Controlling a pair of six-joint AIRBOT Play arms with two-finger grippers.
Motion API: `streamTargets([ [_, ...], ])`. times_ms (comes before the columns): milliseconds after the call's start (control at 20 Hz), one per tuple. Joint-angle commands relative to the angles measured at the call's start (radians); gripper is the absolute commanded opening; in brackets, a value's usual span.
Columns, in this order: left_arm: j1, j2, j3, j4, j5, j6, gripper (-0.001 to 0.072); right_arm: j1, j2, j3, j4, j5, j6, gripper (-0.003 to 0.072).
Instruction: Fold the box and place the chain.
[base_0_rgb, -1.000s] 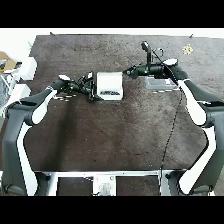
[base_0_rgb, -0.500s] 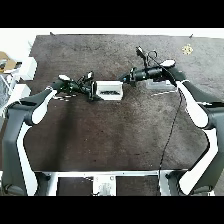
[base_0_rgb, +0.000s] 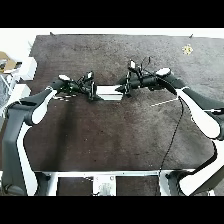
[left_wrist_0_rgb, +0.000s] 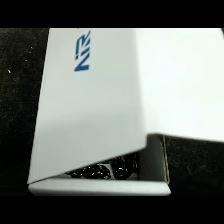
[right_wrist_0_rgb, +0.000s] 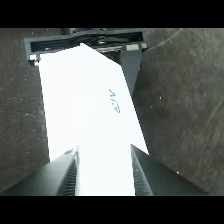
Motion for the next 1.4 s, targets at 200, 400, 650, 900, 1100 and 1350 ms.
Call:
streamTargets([
  [200, -0.001, 0.0, 0.0, 0.0, 0.0, 0.0, 0.0343, 0.04, -0.011, -0.011, 0.014, -0.034, -0.133, 0.0384],
  [400, -0.001, 0.0, 0.0, 0.0, 0.0, 0.0, 0.0343, 0.07, -0.029, -0.01, 0.014, -0.15, -0.189, 0.0383],
  [650, -0.001, 0.0, 0.0, 0.0, 0.0, 0.0, 0.0343, 0.073, -0.027, 0.034, 0.014, -0.166, -0.168, 0.0314],
  [900, -0.001, 0.0, 0.0, 0.0, 0.0, 0.0, 0.0343, 0.074, -0.028, 0.033, -0.074, -0.153, -0.102, 0.0207],
  [1100, -0.001, 0.0, 0.0, 0.0, 0.0, 0.0, 0.0343, 0.074, -0.038, 0.032, -0.095, -0.146, -0.088, 0.0206],
  [1350, -0.001, 0.0, 0.0, 0.0, 0.0, 0.0, 0.0343, 0.074, -0.058, 0.031, -0.107, -0.115, -0.027, 0.0206],
])
